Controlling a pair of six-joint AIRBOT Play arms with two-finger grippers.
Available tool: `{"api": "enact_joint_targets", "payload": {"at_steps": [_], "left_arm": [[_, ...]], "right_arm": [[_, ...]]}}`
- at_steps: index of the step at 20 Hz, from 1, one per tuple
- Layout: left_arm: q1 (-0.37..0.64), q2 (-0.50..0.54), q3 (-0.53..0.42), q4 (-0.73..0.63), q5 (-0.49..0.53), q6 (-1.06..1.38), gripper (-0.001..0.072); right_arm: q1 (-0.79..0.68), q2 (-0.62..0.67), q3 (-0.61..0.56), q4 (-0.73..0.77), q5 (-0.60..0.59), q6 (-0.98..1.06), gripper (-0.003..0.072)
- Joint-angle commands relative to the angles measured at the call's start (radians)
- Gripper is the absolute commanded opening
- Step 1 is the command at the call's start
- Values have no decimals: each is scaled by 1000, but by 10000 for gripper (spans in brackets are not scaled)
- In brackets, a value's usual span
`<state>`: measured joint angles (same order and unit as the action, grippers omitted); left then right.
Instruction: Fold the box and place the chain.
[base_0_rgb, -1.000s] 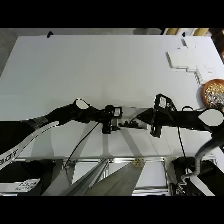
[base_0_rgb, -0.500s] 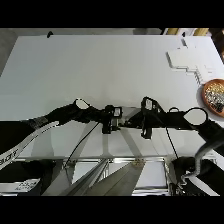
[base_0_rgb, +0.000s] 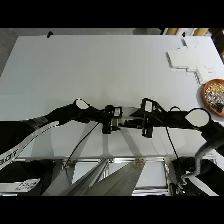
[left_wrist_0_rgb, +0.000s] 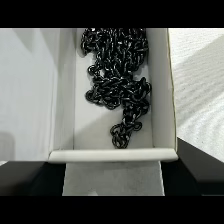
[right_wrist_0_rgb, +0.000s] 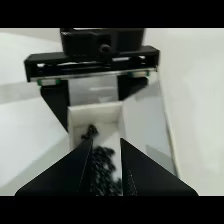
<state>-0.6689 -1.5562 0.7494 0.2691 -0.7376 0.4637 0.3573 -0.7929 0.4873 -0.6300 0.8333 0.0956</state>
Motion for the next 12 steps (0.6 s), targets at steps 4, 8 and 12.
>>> {"api": "enact_joint_targets", "payload": {"at_steps": [4,8,12], "left_arm": [[0,0,0,0,0,0,311],[0,0,0,0,0,0,311],[0,0,0,0,0,0,311]], "right_arm": [[-301,116,7,-320,284,-114,193],[-362,47,3,-468,232,-164,130],[-362,-88,4,-544,143,-165,131]]}}
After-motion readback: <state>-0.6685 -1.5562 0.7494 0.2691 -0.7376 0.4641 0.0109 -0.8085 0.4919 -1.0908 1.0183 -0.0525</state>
